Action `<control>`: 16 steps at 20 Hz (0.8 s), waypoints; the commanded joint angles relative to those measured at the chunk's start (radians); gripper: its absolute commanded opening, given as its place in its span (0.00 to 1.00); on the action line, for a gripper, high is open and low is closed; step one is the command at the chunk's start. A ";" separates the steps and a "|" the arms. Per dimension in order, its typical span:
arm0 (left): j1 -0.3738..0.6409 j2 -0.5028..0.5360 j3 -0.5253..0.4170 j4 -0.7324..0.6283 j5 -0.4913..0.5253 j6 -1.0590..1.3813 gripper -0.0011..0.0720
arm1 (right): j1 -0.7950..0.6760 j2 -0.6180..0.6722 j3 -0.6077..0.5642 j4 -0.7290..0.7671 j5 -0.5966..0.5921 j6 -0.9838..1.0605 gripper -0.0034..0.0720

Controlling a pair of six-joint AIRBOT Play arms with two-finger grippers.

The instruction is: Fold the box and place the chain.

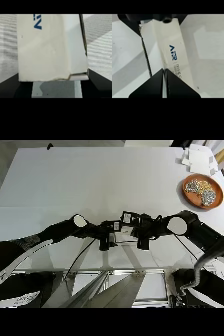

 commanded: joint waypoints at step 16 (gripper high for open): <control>0.000 0.001 0.000 0.002 -0.001 0.002 0.12 | 0.000 -0.001 -0.047 0.046 0.018 -0.027 0.13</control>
